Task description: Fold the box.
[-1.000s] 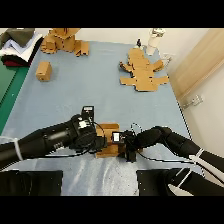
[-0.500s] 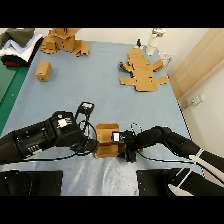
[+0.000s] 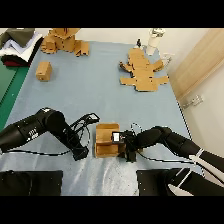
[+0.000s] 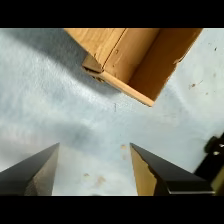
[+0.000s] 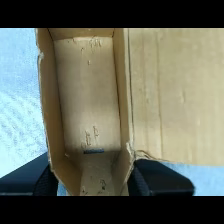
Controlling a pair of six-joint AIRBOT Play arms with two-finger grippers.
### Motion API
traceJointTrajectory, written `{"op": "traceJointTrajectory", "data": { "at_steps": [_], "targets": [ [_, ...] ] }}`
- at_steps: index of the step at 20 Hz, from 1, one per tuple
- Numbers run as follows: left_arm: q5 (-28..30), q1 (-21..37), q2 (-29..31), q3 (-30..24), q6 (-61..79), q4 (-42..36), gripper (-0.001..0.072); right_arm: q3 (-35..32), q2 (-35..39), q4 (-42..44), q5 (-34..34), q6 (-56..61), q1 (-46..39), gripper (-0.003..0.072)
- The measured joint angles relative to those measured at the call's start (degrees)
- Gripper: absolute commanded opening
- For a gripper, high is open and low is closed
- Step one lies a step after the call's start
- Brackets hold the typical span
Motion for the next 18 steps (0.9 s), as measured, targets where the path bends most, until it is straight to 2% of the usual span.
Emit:
{"op": "traceJointTrajectory", "data": {
  "at_steps": [4,5,8,12,18],
  "targets": [
    [10.8,1.8,-0.4,-5.5,19.5,-3.2,0.0663,0.0,0.0,0.0,0.0,0.0,0.0,0.0503],
    [13.4,2.0,-0.4,-6.9,24.8,-5.4,0.069,0.0,0.0,0.0,0.0,0.0,0.0,0.0503],
    [19.2,2.3,-0.5,-10.8,43.6,-17.7,0.069,0.0,0.0,0.0,0.0,0.0,0.0,0.0503],
    [22.7,2.4,-0.5,-13.6,58.6,-29.6,0.069,0.0,0.0,0.0,0.0,0.0,0.0,0.0503],
    [23.9,2.4,-0.7,-14.6,64.6,-34.2,0.069,0.0,0.0,0.0,0.0,0.0,0.0,0.0503]
  ]
}}
